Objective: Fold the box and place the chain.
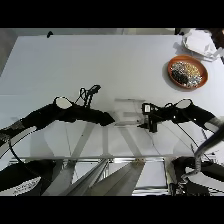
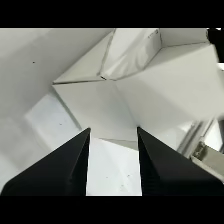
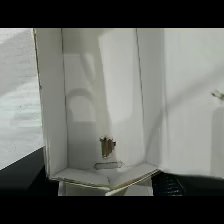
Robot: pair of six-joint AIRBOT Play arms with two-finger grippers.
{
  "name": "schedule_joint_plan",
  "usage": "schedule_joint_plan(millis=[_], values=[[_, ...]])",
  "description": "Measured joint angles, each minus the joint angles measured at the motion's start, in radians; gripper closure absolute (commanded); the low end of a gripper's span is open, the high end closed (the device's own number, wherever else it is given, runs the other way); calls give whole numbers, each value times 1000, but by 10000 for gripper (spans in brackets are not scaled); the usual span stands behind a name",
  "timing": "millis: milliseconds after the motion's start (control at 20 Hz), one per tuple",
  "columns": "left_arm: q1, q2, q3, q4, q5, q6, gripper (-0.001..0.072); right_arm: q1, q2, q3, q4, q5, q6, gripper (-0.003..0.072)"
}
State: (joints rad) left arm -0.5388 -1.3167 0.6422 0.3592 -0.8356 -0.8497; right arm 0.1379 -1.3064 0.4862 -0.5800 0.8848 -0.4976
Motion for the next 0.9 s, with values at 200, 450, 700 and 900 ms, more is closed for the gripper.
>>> schedule_joint_plan(millis=[200, 450, 700, 900], values=[[11, 27, 0, 12, 6, -6, 361, 0, 0, 0, 0, 0, 0, 302], [5, 35, 0, 16, 13, -27, 358, 0, 0, 0, 1, 0, 0, 302], [-31, 35, 18, 95, 66, -165, 272, 0, 0, 0, 1, 1, 0, 302], [-74, 22, 101, 305, 79, -404, 273, 0, 0, 0, 1, 1, 0, 302]])
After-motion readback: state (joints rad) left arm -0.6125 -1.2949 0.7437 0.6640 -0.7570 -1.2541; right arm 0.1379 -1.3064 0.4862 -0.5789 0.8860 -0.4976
